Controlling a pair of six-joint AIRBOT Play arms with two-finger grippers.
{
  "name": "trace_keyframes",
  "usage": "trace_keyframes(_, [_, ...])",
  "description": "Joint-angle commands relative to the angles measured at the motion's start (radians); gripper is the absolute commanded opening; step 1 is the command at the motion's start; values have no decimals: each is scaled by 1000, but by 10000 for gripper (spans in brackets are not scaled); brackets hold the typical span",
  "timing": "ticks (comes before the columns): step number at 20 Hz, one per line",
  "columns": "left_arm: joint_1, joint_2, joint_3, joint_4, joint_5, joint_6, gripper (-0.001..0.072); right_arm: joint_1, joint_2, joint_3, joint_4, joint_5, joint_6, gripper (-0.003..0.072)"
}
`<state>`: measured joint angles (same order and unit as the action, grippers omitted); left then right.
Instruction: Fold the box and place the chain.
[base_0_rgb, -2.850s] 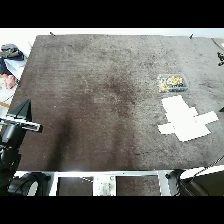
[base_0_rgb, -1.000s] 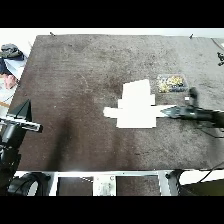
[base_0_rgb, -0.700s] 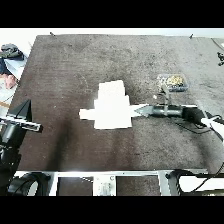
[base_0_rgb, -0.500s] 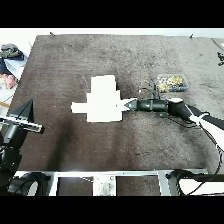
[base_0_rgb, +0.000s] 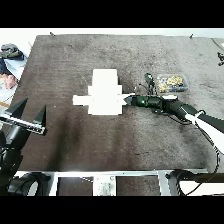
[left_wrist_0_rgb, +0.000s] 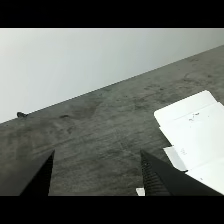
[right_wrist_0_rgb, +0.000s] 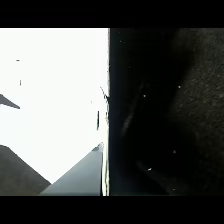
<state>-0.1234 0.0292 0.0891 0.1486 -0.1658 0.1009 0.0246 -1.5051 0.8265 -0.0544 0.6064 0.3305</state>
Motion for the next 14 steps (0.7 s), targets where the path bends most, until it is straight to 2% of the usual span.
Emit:
trace_keyframes(1, [0, -80, 23, -2, -5, -61, 571, 4, -21, 7, -1, -27, -51, -8])
trace_keyframes(5, [0, -432, 180, -3, -42, -96, 567, 8, -32, 19, 7, -18, -81, -8])
trace_keyframes(6, [0, -540, 244, -3, -73, -121, 522, 8, -32, 19, 6, -20, -81, -8])
trace_keyframes(11, [3, -1040, 607, 22, -285, -130, 523, 8, -33, 19, 6, -19, -100, -8])
trace_keyframes(14, [3, -1309, 866, 133, -440, -286, 523, 8, -33, 19, 2, -20, -100, -8])
